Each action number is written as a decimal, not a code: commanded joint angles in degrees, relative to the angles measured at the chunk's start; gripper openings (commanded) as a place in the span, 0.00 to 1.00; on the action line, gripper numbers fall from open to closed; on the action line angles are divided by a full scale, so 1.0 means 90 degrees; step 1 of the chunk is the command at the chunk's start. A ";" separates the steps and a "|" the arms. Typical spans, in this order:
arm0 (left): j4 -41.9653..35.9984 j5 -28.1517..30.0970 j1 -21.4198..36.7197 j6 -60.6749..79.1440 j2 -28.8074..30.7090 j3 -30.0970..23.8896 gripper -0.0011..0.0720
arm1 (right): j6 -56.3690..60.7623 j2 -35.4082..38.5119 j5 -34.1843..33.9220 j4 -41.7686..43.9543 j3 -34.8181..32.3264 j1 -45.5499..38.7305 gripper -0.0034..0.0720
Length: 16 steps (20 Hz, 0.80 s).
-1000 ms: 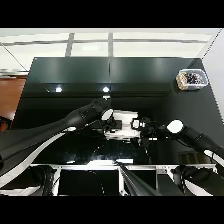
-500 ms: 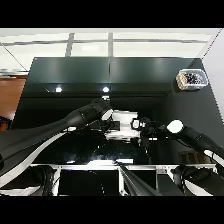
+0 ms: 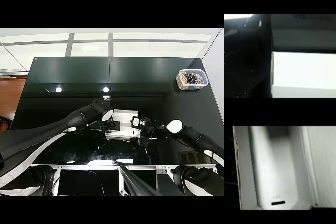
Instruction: Fold the box and place the chain.
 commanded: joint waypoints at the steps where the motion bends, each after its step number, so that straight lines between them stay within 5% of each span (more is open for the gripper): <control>1: 0.0041 -0.0032 0.0005 0.0034 0.0002 0.0010 0.06 | 0.0393 0.0129 0.0449 -0.0313 0.0172 0.0000 0.97; 5: 0.0017 -0.0012 0.0005 0.0034 0.0010 0.0010 0.06 | 0.0738 0.0750 0.0675 -0.1620 0.0279 -0.0044 0.92; 8: -0.0002 -0.0007 0.0005 0.0032 0.0007 0.0010 0.06 | 0.0782 0.0860 0.0653 -0.1681 0.0277 -0.0063 0.92; 10: -0.0005 -0.0010 0.0005 0.0032 0.0007 0.0010 0.06 | 0.0765 0.0860 0.0571 -0.1707 0.0277 -0.0063 0.67; 11: -0.0005 -0.0010 0.0005 0.0032 0.0007 0.0010 0.06 | 0.0760 0.0862 0.0559 -0.1705 0.0277 -0.0063 0.66; 13: -0.0002 -0.0017 0.0005 0.0034 0.0007 0.0010 0.06 | 0.0748 0.0860 0.0578 -0.1586 0.0277 -0.0061 0.22; 16: -0.0005 -0.0010 0.0005 0.0034 0.0007 0.0010 0.06 | 0.0746 0.0828 0.0503 -0.1042 0.0274 -0.0049 0.13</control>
